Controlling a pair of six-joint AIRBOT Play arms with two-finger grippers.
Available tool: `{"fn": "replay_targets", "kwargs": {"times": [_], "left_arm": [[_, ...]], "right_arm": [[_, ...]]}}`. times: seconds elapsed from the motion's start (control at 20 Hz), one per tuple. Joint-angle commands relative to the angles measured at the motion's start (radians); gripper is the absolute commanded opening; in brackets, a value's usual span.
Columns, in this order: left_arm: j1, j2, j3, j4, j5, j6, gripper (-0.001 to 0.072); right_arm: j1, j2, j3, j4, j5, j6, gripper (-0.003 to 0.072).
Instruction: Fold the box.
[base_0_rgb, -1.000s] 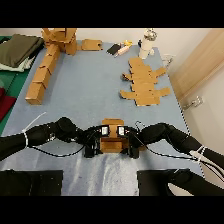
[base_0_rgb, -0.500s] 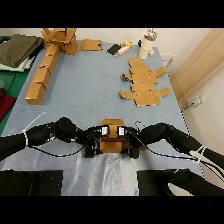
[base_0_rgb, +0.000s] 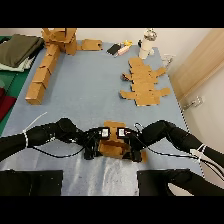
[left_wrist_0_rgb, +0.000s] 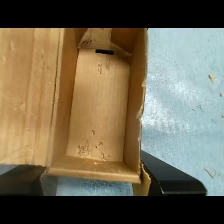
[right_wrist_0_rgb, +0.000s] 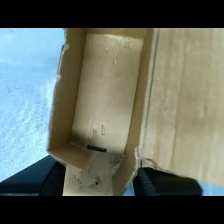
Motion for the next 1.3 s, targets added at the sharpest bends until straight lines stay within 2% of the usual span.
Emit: {"fn": "replay_targets", "kwargs": {"times": [0.0, 0.1, 0.15, 0.75, 1.25], "left_arm": [[0.001, 0.000, 0.001, -0.003, 0.012, -0.003, 0.0586], [0.001, 0.000, 0.001, -0.003, 0.011, -0.003, 0.0587], [0.001, 0.000, 0.001, -0.003, 0.011, -0.003, 0.0586], [0.001, 0.000, 0.001, -0.003, 0.011, -0.003, 0.0587], [0.001, 0.000, 0.001, -0.003, 0.012, -0.003, 0.0587]], "right_arm": [[0.002, -0.003, 0.003, 0.006, 0.085, -0.011, 0.0611], [0.001, -0.008, 0.003, 0.006, 0.140, -0.011, 0.0631], [0.001, -0.008, 0.004, 0.000, 0.146, -0.011, 0.0704], [-0.001, -0.005, 0.004, -0.070, 0.131, 0.134, 0.0710], [-0.001, 0.028, 0.004, -0.121, 0.097, 0.137, 0.0710]]}}
